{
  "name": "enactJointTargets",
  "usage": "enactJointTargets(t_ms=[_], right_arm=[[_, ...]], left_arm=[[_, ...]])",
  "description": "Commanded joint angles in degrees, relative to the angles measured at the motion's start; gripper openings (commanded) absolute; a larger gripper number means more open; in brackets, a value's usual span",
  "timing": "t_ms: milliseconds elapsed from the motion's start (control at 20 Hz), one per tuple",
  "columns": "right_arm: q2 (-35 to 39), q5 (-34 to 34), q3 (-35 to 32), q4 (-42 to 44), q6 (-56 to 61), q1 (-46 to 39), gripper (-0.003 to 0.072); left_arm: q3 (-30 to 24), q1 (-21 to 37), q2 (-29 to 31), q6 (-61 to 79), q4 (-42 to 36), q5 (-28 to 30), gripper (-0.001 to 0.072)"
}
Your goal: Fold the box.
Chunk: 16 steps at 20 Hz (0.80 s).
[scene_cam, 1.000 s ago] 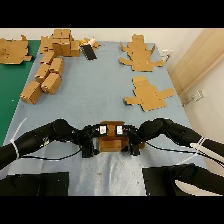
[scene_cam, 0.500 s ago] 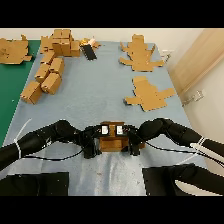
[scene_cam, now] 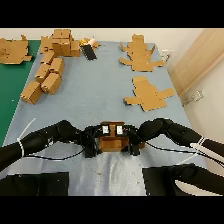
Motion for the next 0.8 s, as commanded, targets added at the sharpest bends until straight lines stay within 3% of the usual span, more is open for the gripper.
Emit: enactJointTargets(t_ms=[0,200,250,300,350,750], right_arm=[[-0.02,0.0,0.0,0.02,0.0,0.02,0.0562],[-0.02,-0.02,0.0,0.02,-0.02,0.02,0.0562],[-0.02,-0.02,0.0,0.02,0.0,0.02,0.0561],[-0.02,-0.02,0.0,0.02,-0.02,0.02,0.0561],[-0.02,-0.02,0.0,0.02,0.0,0.02,0.0561],[-0.02,0.0,0.0,0.0,0.0,0.02,0.0562]], left_arm=[[-0.02,-1.4,-0.09,0.02,0.02,1.51,0.0692],[-0.02,-1.7,-0.61,0.0,0.0,2.05,0.0692],[-0.02,-1.7,-0.85,-0.02,0.02,2.03,0.066],[-0.02,-1.7,-1.11,0.0,0.02,2.1,0.0553],[-0.02,-1.7,-1.31,0.0,0.0,2.1,0.0525],[-0.02,-1.75,-1.75,-0.02,0.02,2.34,0.0525]])
